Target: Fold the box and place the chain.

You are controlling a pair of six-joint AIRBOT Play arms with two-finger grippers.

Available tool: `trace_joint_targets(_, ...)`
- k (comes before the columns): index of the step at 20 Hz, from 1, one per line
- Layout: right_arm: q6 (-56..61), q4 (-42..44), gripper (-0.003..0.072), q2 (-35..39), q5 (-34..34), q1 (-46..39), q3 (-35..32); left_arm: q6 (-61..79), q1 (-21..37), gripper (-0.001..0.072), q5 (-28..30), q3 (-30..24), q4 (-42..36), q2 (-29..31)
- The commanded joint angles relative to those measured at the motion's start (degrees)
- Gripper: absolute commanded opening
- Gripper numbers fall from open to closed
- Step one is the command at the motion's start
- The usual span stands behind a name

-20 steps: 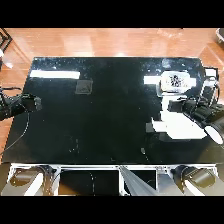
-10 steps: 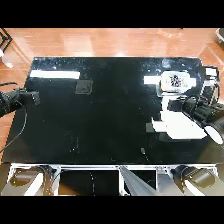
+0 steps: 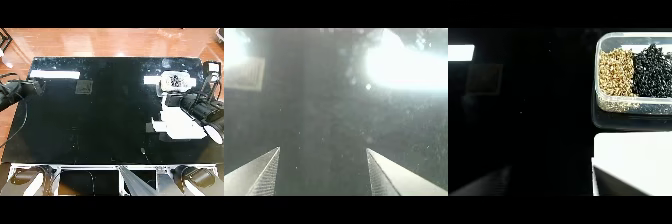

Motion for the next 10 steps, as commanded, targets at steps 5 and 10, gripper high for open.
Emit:
trace_joint_targets(5,-1.4,0.3,0.0706,-2.9,11.8,-21.9,1.4,2.1,-0.1,0.0635,-4.4,0.0,-3.1,-7.6)
trace_joint_targets(10,-18.5,15.0,0.0706,-4.5,11.1,-57.3,2.1,3.7,-0.1,0.0635,-3.1,0.0,-3.5,-7.8)
